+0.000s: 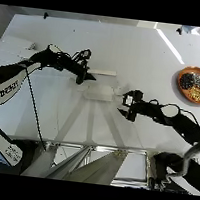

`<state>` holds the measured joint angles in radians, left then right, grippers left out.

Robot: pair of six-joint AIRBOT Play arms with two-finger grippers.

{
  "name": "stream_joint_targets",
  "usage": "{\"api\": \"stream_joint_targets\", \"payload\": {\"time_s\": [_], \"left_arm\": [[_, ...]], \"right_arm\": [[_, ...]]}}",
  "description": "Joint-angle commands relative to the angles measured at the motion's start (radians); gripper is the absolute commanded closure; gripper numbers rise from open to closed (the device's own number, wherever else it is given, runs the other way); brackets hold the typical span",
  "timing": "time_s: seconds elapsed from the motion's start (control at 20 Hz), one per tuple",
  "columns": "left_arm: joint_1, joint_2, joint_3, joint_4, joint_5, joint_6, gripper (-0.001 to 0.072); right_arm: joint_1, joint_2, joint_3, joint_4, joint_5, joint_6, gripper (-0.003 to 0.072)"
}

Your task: Fold the box and place the chain.

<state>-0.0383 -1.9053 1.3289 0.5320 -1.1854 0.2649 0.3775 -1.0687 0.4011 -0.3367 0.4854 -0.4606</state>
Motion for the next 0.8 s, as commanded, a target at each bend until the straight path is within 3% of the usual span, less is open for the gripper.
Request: {"api": "stream_joint_targets", "payload": {"time_s": [0.0, 0.2, 0.45, 0.75], "left_arm": [[0.0, -0.001, 0.0, 0.0, 0.0, 0.0, 0.0696], [0.0, -0.001, 0.0, 0.0, 0.0, 0.0, 0.0696], [0.0, -0.001, 0.0, 0.0, 0.0, 0.0, 0.0696], [0.0, -0.001, 0.0, 0.0, 0.0, 0.0, 0.0696]], "right_arm": [[0.001, -0.057, 0.006, 0.309, -0.005, -0.276, -0.0002], [0.051, -0.106, 0.021, 0.457, -0.004, -0.441, -0.0002], [0.098, -0.209, 0.082, 0.458, -0.053, -0.478, -0.0002], [0.102, -0.22, 0.158, 0.504, -0.172, -0.483, -0.0002]]}}
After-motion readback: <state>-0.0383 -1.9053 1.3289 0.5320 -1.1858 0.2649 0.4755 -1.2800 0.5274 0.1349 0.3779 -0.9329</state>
